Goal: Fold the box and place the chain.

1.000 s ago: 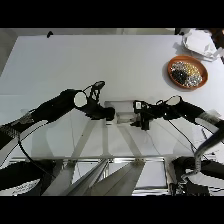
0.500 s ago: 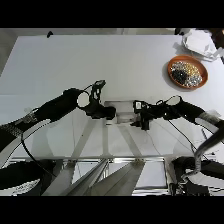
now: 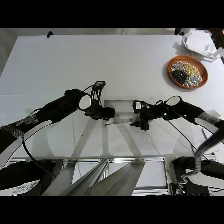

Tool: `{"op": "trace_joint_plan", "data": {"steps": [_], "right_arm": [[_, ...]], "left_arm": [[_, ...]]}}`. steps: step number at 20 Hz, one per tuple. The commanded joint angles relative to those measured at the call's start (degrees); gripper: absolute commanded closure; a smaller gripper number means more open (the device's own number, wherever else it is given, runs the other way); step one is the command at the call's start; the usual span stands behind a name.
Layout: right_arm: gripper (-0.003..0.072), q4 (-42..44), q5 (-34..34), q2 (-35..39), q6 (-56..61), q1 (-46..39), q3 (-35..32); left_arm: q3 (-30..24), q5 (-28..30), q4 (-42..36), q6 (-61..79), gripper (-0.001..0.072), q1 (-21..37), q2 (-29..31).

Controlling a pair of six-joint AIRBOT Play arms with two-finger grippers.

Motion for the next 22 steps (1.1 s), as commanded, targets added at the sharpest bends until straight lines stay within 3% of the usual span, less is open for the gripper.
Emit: {"op": "trace_joint_plan", "data": {"steps": [1,2,3,4,13,17,22], "right_arm": [[0.0285,-0.09,0.09,0.04,-0.02,-0.04,0.02],[0.0285,-0.09,0.09,0.04,-0.02,-0.04,0.02],[0.0285,-0.09,0.09,0.04,-0.02,-0.04,0.02],[0.0285,-0.09,0.09,0.04,-0.02,-0.04,0.02],[0.0285,-0.09,0.09,0.04,-0.02,-0.04,0.02],[0.0285,-0.09,0.09,0.04,-0.02,-0.04,0.02],[0.0285,-0.09,0.09,0.04,-0.02,-0.04,0.02]], "left_arm": [[0.13,-0.87,0.70,-0.61,0.0434,-0.17,0.00],[0.46,-1.29,0.59,-0.59,0.0379,-0.17,0.02],[0.85,-1.90,0.63,-0.57,0.0242,-0.17,0.09],[1.40,-2.49,0.66,-0.33,0.0207,-0.17,0.13],[3.41,-7.34,0.22,0.70,0.0200,-0.79,0.96],[3.41,-6.93,0.76,0.59,0.0204,-2.60,0.90],[7.30,-9.79,1.66,-1.44,0.0215,-2.99,-2.93]]}}
